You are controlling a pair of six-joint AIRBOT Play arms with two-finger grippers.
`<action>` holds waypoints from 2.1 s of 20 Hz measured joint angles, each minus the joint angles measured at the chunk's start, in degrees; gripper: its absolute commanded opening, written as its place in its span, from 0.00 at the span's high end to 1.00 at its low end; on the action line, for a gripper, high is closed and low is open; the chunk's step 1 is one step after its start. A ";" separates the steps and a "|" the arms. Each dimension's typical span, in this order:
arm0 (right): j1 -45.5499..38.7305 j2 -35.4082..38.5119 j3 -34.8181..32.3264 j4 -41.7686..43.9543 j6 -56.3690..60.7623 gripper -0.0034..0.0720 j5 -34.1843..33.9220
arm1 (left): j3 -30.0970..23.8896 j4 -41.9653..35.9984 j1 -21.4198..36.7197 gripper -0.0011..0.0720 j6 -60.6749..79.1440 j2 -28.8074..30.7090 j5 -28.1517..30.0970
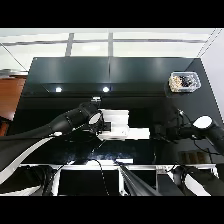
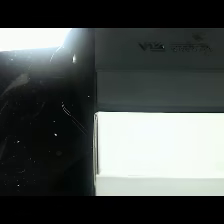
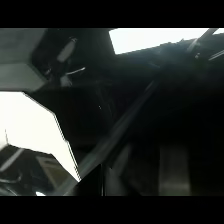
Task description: Fold the box and place the chain.
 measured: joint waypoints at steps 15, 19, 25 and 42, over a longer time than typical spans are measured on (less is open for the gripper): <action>7.89 -6.19 1.20 24.11 -20.22 0.15 -2.40 | 0.02 0.02 -0.02 0.94 0.02 0.00 -0.09; 8.26 -6.19 1.40 25.55 -21.33 0.15 -0.46 | 0.02 0.02 -0.02 0.94 0.02 0.00 -0.09; 14.12 -6.19 3.28 26.18 -17.09 0.20 -2.99 | 0.02 0.02 -0.02 0.94 0.02 0.00 -0.11; 35.76 -6.25 11.89 1.75 15.98 0.41 -18.53 | 0.02 0.02 -0.02 0.94 0.20 0.00 -0.50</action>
